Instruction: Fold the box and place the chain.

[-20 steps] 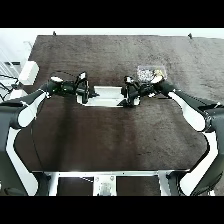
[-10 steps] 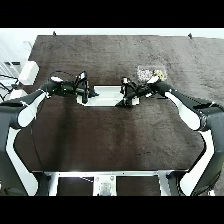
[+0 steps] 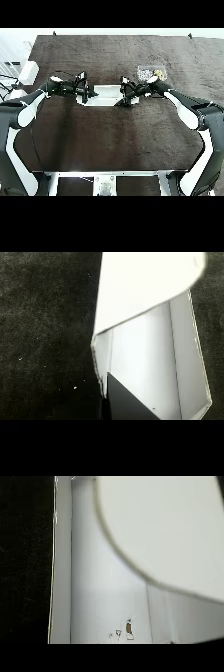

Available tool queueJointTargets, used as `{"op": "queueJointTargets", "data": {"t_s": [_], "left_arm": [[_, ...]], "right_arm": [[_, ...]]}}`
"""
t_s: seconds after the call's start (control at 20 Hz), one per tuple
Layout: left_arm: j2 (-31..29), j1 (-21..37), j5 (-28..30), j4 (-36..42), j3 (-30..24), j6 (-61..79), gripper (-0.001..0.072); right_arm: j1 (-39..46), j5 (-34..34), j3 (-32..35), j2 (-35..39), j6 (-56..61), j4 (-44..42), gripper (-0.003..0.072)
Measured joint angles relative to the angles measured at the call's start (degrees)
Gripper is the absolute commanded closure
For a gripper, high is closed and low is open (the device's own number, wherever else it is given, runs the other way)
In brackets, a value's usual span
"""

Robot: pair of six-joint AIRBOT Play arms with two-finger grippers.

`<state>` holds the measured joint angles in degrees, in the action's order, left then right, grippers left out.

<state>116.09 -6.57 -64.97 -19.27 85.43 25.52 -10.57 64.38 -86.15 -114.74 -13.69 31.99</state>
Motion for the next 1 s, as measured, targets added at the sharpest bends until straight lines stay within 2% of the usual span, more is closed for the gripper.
{"op": "queueJointTargets", "data": {"t_s": [1.0], "left_arm": [[0.0,0.0,-0.2,0.0,0.0,0.0,0.0690]], "right_arm": [[-0.3,0.0,-0.6,-0.5,-0.4,-0.1,0.0132]]}}
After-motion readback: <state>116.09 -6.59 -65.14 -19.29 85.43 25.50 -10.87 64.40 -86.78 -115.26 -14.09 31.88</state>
